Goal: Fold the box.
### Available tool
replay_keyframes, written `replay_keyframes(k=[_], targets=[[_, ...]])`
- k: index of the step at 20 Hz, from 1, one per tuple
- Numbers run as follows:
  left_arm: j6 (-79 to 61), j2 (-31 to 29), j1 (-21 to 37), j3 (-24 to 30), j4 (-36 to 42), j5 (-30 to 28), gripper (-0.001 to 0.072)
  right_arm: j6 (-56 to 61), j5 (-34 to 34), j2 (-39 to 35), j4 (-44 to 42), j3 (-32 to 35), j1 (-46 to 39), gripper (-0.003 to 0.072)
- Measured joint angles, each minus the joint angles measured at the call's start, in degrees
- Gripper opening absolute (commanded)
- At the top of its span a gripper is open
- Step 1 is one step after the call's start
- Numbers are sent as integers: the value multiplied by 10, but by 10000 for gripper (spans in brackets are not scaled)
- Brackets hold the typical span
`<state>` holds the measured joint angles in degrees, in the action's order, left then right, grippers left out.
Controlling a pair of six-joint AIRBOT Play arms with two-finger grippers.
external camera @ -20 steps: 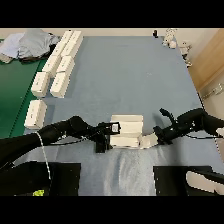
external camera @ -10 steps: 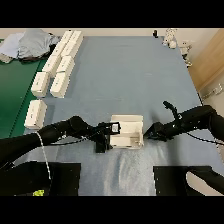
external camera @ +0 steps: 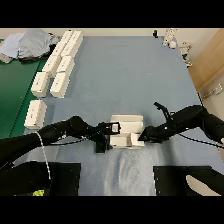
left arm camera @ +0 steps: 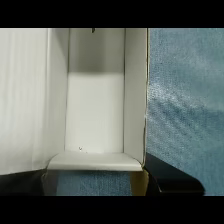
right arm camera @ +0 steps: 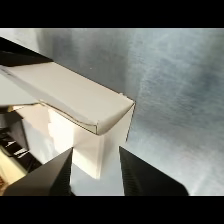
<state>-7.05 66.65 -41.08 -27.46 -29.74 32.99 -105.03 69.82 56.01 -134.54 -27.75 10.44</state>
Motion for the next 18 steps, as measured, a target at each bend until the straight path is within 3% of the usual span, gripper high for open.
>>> replay_keyframes(k=[4, 9, 14, 18], targets=[[0, 0, 0, 0, 0, 0, 419, 134, -77, 1, 85, -22, 117, 464], [0, 0, 0, 0, 0, 0, 419, 351, -111, 2, 245, -71, 230, 463], [0, 0, 0, 0, 0, 0, 419, 539, -67, 42, 382, -129, 319, 462], [0, 0, 0, 0, 0, 0, 419, 642, -16, 97, 439, -183, 370, 441]])
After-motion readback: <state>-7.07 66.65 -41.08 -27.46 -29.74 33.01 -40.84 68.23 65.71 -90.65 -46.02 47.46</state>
